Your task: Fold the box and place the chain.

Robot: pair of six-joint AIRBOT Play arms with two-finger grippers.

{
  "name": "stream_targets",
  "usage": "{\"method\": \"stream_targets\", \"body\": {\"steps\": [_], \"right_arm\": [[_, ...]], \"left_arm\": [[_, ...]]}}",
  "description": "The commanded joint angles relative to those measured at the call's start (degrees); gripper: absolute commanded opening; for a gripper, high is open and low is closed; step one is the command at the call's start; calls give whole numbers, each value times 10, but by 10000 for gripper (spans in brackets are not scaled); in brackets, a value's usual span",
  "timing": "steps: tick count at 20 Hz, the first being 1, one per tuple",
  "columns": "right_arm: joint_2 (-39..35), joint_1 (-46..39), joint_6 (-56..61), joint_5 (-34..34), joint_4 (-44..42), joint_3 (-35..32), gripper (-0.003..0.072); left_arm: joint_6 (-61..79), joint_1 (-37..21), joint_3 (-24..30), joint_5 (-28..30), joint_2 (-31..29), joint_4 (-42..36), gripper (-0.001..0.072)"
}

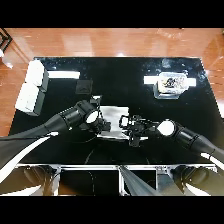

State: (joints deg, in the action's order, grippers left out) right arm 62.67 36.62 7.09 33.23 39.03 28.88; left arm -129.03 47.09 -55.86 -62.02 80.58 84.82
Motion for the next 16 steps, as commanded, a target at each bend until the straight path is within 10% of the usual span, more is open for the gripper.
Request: {"method": "stream_targets", "body": {"steps": [1, 2, 3, 6, 16], "right_arm": [[0, 0, 0, 1, 0, 0, 298], [0, 0, 0, 1, 0, 0, 282], [0, 0, 0, 1, 0, 0, 106], [-5, -1, 37, 0, 5, 0, 20], [-151, -313, 506, 189, 19, 3, 20]], "left_arm": [[0, 0, 0, 0, 0, 1, 22], [0, 0, 0, 0, 0, 1, 22], [0, 0, 0, 0, 0, 1, 22], [0, 0, 0, 0, 0, 1, 23], [0, 0, 0, 0, 0, 2, 22]]}}
